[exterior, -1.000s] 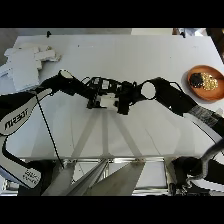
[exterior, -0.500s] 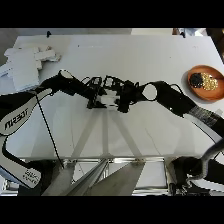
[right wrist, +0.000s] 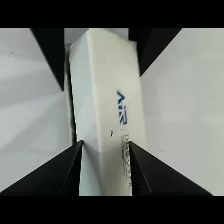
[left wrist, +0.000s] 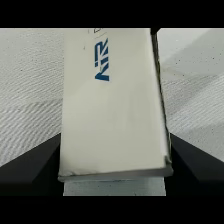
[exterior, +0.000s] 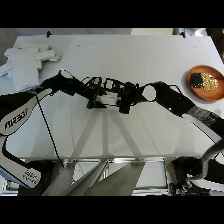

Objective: Fold the box and place the chain.

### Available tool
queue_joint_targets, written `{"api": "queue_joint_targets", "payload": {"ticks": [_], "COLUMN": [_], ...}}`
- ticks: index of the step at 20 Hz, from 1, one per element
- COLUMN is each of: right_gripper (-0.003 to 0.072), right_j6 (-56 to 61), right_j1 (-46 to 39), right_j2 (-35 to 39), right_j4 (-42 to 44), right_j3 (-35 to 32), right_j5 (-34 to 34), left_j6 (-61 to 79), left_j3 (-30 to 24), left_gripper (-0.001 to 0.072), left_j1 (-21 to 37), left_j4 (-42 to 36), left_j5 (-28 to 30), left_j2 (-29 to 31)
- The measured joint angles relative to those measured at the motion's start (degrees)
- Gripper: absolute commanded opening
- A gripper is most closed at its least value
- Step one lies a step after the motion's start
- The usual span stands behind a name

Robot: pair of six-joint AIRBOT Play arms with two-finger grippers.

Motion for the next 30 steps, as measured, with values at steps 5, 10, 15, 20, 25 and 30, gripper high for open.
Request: {"api": "queue_joint_targets", "payload": {"ticks": [5, 10, 15, 20, 25, 30], "right_gripper": [0.0250, 0.0336, 0.0344, 0.0396, 0.0393, 0.0008], "right_j6": [0.11, 1.62, 2.75, 3.13, 6.49, 9.62], "right_j1": [0.00, 0.00, 0.00, 0.00, -1.03, -6.25], "right_j2": [-0.20, -0.42, -0.44, 1.22, 3.41, 4.11], "right_j4": [-0.46, -1.53, -2.12, -2.67, -0.35, 16.92], "right_j3": [-0.20, -0.22, -0.22, -0.31, -0.26, -0.26], "right_j5": [0.59, 0.74, 1.64, 3.21, 2.49, 2.38], "left_j6": [0.00, 0.00, 0.00, -0.07, -0.07, -0.04], "left_j3": [0.00, 0.00, 0.00, 0.00, 0.00, 0.00], "left_gripper": [0.0505, 0.0505, 0.0505, 0.0505, 0.0505, 0.0505], "left_j1": [0.00, 0.00, 0.00, 0.00, 0.00, 0.00], "left_j4": [0.02, 0.02, 0.02, 0.02, 0.02, 0.02], "left_j5": [0.00, -0.02, -0.02, 0.00, -0.02, 0.00], "left_j2": [0.00, 0.00, 0.00, 0.00, 0.00, 0.00]}}
